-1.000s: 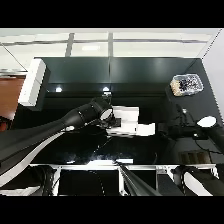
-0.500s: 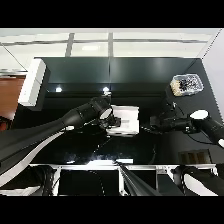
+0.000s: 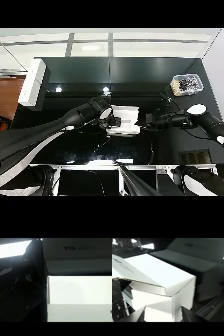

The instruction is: Fold the box and place the chain.

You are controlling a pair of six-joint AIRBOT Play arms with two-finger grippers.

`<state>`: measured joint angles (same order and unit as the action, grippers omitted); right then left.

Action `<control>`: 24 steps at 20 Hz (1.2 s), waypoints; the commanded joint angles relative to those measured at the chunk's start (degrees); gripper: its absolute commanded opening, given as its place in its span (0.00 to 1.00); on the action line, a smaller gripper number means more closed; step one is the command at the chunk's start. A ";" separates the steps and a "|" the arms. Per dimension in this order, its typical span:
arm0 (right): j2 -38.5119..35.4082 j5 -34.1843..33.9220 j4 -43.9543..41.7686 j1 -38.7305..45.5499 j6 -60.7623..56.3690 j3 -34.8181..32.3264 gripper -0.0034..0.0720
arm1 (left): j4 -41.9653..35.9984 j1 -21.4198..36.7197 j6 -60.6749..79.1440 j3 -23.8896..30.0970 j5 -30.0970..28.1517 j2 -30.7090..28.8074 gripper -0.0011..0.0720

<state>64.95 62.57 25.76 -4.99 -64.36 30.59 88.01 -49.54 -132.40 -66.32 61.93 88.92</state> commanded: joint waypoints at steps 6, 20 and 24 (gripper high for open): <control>0.04 -8.79 19.71 -13.66 -22.93 6.56 0.67 | -0.17 0.02 -0.04 0.00 -0.22 0.00 0.05; 8.83 -0.44 52.76 -29.42 -54.66 20.59 0.53 | -0.17 0.02 -0.04 0.00 -0.44 0.00 0.05; 9.16 -0.55 53.00 -31.56 -56.74 21.14 0.39 | -0.17 0.04 -0.04 0.00 -0.44 0.00 0.05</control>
